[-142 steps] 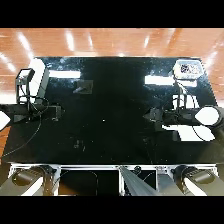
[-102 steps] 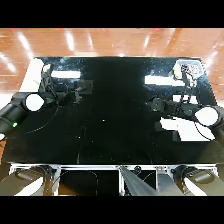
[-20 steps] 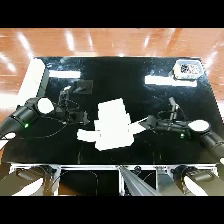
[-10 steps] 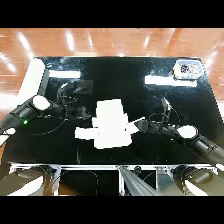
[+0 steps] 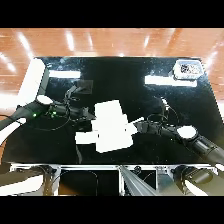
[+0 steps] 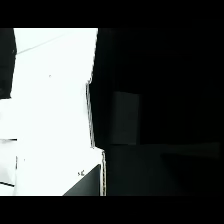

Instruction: Fold the box and place the chain.

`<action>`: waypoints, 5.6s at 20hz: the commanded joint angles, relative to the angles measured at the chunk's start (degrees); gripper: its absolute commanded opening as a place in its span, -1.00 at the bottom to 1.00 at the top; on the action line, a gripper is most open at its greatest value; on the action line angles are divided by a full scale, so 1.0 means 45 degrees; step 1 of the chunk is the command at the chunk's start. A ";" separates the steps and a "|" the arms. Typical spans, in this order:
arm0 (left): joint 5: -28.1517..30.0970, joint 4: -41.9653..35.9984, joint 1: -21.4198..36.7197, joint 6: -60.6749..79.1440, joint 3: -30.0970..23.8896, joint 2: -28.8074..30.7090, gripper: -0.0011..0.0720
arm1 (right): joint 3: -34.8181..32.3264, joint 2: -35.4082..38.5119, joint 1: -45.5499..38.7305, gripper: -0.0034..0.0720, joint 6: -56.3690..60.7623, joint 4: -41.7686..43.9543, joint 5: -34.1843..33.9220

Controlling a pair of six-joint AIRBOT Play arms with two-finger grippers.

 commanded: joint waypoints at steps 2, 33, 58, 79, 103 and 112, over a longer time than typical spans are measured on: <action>-0.0704 -0.1506 0.0034 0.2089 0.0209 -0.1103 0.72 | -0.0005 0.0010 0.0010 -0.83 -0.0160 0.0024 0.0262; -0.3963 -0.2239 -0.0573 0.7839 0.1103 -0.2093 0.37 | -0.0005 0.0010 0.0010 -0.83 -0.0151 0.0024 0.0253; -0.4993 -0.1195 -0.1044 0.7218 0.2361 -0.3201 -0.93 | 0.0024 0.0010 -0.0005 0.66 -0.0053 0.0010 0.0413; -0.1268 0.2463 -0.3041 0.7485 0.2914 0.0952 -0.93 | 0.6849 0.0593 -0.8087 0.96 0.1836 -0.5707 1.1720; 0.4673 0.5955 -0.5411 0.8835 0.0189 0.2351 -0.93 | 0.6849 0.0593 -0.8087 0.96 0.1656 -0.5372 0.6620; 0.3245 0.4143 -0.5411 1.0754 0.0034 0.2341 -0.93 | 0.6849 0.0593 -0.8087 0.96 0.1603 -0.5207 0.6377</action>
